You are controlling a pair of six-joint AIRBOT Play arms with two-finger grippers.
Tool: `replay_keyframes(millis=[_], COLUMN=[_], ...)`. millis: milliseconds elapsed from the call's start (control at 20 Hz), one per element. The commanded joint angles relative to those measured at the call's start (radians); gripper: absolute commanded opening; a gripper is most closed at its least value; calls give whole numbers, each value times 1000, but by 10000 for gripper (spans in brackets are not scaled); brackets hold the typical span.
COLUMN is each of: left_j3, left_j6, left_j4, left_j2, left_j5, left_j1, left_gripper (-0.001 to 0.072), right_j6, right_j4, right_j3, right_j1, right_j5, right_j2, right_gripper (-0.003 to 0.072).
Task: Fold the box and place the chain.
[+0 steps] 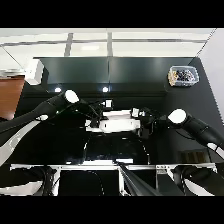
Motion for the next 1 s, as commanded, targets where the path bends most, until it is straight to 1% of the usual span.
replay_keyframes(millis=[0, 150, 300, 500, 650, 950], left_j3=[1, 1, 1, 1, 1, 1], left_j6=[2, 2, 2, 2, 2, 2], left_j4=[3, 3, 3, 3, 3, 3], left_j2=[-1, -1, -1, -1, -1, -1], left_j5=[-3, -3, -3, -3, -3, -3], left_j1=[-1, -2, -2, -2, -2, -2], left_gripper=[25, 26, 26, 25, 26, 26], right_j6=[-128, -225, -243, -242, -242, -243], right_j4=[73, 146, 177, 181, 181, 182], right_j3=[1, 1, 1, 1, 1, 0], right_j1=[-43, -43, -43, -59, -93, -91], right_j5=[12, -13, -61, -65, -51, 13], right_j2=[10, 10, 9, 9, 9, -7], right_gripper=[702, 702, 702, 702, 701, 702])
